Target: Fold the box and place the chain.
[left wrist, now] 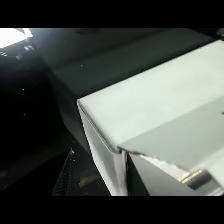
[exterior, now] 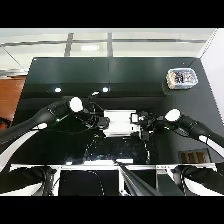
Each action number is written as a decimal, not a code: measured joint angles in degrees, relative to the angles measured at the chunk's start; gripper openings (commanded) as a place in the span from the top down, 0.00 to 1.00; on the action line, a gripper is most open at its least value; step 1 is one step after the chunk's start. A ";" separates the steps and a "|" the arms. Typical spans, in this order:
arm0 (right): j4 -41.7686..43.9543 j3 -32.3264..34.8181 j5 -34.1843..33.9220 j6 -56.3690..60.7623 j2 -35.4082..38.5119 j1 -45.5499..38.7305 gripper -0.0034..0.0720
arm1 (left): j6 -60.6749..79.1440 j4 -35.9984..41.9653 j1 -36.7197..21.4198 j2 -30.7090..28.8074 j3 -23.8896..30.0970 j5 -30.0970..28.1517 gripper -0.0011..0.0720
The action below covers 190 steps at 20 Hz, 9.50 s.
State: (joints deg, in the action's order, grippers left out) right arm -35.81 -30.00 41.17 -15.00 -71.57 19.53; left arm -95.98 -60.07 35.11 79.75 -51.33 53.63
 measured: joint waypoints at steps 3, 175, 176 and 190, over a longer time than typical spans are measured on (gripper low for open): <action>-0.02 0.00 -0.02 0.02 -0.02 0.00 0.94 | -5.46 -5.38 2.29 1.25 -2.47 1.09 0.44; -45.07 -25.22 22.95 137.06 -9.25 19.82 0.94 | -37.09 -24.85 14.60 11.30 -16.57 12.90 0.95; -45.16 -25.29 22.99 137.33 -9.33 19.89 0.94 | -37.27 -24.72 14.60 11.28 -16.57 13.05 0.95; -45.00 -25.38 23.26 138.38 -9.70 20.11 0.94 | -37.11 -24.68 14.60 11.30 -16.57 13.00 0.95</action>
State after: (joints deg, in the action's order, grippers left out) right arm -80.82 -55.37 64.42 123.37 -81.28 39.64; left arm -133.10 -84.75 49.71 91.05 -67.90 66.63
